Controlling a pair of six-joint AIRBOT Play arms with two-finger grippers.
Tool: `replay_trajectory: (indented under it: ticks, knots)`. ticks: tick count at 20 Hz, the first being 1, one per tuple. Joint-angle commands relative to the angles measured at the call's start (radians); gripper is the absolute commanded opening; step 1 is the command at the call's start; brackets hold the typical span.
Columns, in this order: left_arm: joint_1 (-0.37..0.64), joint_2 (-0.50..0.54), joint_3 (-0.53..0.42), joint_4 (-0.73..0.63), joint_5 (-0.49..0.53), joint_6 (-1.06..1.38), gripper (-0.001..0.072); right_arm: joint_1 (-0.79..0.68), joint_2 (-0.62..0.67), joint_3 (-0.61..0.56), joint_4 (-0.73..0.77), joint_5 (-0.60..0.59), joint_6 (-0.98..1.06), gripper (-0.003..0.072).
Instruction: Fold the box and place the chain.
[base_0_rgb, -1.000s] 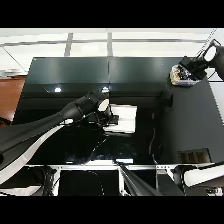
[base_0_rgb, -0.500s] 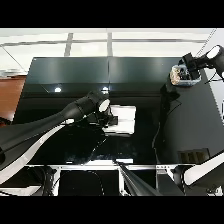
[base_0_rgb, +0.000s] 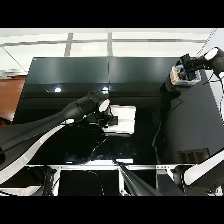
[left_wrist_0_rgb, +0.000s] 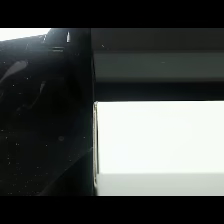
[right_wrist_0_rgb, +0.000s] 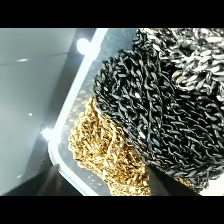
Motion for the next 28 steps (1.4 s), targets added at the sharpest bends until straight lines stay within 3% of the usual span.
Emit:
replay_trajectory:
  ticks: [1, 9, 10, 11, 12, 13, 16, 21, 28]
  knots:
    - [0.0, -0.001, 0.001, 0.0, 0.0, 0.002, 0.0028, -0.002, -0.008, 0.0, -0.004, 0.015, -0.003, 0.053]
    - [0.0, -0.001, 0.001, 0.0, 0.0, 0.002, 0.0028, -0.001, -0.042, 0.0, 0.0, -0.013, -0.045, 0.0517]
    - [0.0, -0.001, 0.001, 0.0, -0.001, 0.002, 0.0028, -0.003, -0.042, 0.001, 0.002, -0.025, -0.086, 0.0394]
    - [0.0, -0.001, 0.001, 0.0, -0.001, 0.002, 0.0028, -0.007, -0.042, 0.003, 0.01, -0.021, -0.13, 0.0365]
    - [0.0, -0.001, 0.001, 0.0, -0.001, 0.002, 0.0028, -0.012, -0.042, 0.003, 0.019, -0.005, -0.169, 0.0248]
    - [0.0, -0.001, 0.001, 0.0, -0.001, 0.002, 0.0028, -0.019, -0.041, 0.008, 0.042, 0.022, -0.24, 0.0009]
    - [0.0, -0.001, 0.001, 0.0, -0.001, 0.002, 0.0028, -0.039, -0.007, 0.02, 0.076, 0.09, -0.395, 0.001]
    - [0.0, -0.001, 0.001, 0.0, 0.0, 0.002, 0.0028, -0.052, 0.19, 0.02, 0.066, 0.213, -0.685, 0.0009]
    - [0.0, 0.0, 0.001, 0.001, 0.0, 0.002, 0.0028, -0.051, 0.536, 0.019, 0.051, 0.375, -0.768, 0.0009]
